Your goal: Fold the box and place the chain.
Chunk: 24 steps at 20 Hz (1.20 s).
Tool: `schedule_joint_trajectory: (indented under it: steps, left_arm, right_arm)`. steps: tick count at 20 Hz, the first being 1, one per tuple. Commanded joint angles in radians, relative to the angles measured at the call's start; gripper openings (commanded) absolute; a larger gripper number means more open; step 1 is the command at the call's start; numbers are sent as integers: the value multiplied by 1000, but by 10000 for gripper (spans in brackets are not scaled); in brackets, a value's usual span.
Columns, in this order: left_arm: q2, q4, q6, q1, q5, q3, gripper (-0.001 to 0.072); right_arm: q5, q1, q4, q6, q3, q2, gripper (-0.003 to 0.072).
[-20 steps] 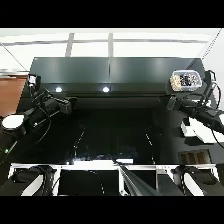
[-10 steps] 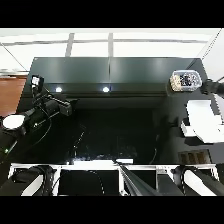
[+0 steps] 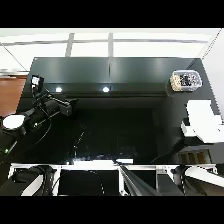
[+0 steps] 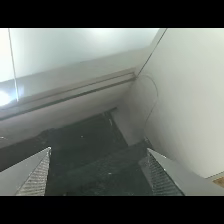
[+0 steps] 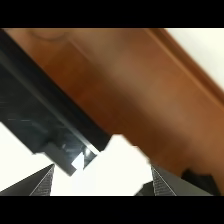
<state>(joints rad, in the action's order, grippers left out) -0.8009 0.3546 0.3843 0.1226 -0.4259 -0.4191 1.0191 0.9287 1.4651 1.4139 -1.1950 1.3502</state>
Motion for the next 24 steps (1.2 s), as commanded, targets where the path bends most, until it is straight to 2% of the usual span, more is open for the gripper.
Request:
schedule_joint_trajectory:
  steps: [1,5,8,9,10,11,13,14,17,20,22,24]
  left_arm:
    - [-1,0,10,0,-2,0,706]
    - [-1,-5,22,0,-2,0,706]
    - [-1,-6,43,0,-2,0,706]
    - [-1,-8,43,0,-1,0,706]
    - [-1,-8,43,0,-1,0,706]
    - [-1,-8,43,0,-1,0,706]
    - [-1,-8,43,0,-2,0,706]
    - [-1,-8,43,0,-2,0,706]
    - [-1,-8,43,0,-2,0,706]
    - [-1,-8,43,0,-2,0,707]
    - [-1,-8,43,0,-2,0,706]
    - [-1,-8,43,0,-2,0,706]
  right_arm:
    - [163,109,-119,-218,-115,137,713]
    - [225,116,-114,-335,-139,246,707]
    - [227,116,-137,-439,-139,277,703]
    - [224,116,-155,-467,-143,277,582]
    - [217,116,-156,-469,-146,277,527]
    - [214,116,-155,-469,-146,277,399]
    - [229,116,-152,-475,-146,277,190]
    - [250,116,-156,-491,-146,277,31]
    - [329,116,-221,-520,-146,275,13]
    - [414,108,-433,-553,-127,264,13]
    - [433,65,-528,-579,-74,227,12]
    - [414,-3,-562,-595,-7,169,13]
